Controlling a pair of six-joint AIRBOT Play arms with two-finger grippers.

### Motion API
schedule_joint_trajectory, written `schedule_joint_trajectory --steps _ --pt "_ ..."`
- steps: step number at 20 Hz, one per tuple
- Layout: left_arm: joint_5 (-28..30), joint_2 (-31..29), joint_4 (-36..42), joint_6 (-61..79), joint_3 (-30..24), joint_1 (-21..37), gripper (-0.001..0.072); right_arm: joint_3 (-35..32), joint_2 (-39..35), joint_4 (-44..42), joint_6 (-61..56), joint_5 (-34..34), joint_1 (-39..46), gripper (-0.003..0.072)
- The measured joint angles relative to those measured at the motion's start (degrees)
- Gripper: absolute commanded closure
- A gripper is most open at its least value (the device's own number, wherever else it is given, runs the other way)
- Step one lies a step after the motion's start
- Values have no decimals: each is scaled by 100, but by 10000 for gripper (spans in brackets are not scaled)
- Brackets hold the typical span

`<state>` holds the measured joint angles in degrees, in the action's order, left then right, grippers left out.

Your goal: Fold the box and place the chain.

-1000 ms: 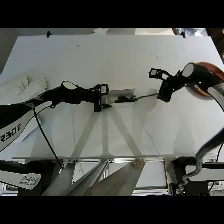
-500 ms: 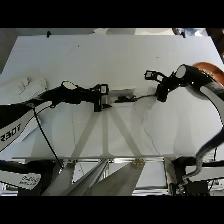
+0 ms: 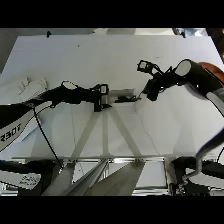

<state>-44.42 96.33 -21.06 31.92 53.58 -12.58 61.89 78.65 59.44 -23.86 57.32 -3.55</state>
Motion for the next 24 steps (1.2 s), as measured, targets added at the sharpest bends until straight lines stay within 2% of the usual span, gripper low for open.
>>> schedule_joint_trajectory --steps 6,12,13,15,16,24 --pt "0 0 2 0 0 0 361 0 -149 -1126 -11 -127 -671 668" --pt "0 0 0 -2 0 -2 361 0 -166 -1626 7 -262 -815 666" --pt "0 0 0 0 0 0 361 0 -162 -1650 11 -295 -822 638" --pt "0 0 2 0 0 0 361 0 -151 -1655 26 -352 -828 385" --pt "0 0 0 0 0 -2 361 0 -146 -1641 28 -369 -831 325" --pt "0 0 0 0 0 0 361 0 -155 -1043 55 -341 -702 326"
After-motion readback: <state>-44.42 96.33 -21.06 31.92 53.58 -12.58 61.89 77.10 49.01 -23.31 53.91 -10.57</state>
